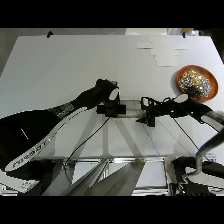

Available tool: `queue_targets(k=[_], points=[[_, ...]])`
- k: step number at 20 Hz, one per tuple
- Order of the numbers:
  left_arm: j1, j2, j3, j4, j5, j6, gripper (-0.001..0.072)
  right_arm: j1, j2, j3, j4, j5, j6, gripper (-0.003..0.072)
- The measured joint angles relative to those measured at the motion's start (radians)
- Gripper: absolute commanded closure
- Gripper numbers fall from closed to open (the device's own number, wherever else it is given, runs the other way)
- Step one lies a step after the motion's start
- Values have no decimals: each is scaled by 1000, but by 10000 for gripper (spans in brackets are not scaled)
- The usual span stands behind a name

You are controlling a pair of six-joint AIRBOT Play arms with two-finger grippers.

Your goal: Fold the box and place the chain.

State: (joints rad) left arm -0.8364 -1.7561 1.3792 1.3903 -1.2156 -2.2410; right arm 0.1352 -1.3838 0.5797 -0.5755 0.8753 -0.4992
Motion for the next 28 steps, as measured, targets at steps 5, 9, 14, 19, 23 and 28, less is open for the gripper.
queue_targets(k=[5, 9, 14, 19, 23, 28], points=[[3, 10, 0, -10, -2, 2, 275, 0, 0, 0, -1, 0, -1, 289], [37, 72, 0, -12, -50, 135, 275, 0, 0, 0, -1, 0, 0, 289], [122, 217, -5, -13, -156, 529, 82, 0, 0, 0, 0, 0, 0, 289], [220, 375, -150, -129, -135, 1289, 19, 0, 0, 0, 0, 0, 0, 289], [281, 391, -335, -348, 52, 1953, 18, 0, 0, 0, 0, 0, 0, 290], [303, 261, -416, -536, 234, 2319, 12, 0, 0, 0, 0, 0, 0, 289]])
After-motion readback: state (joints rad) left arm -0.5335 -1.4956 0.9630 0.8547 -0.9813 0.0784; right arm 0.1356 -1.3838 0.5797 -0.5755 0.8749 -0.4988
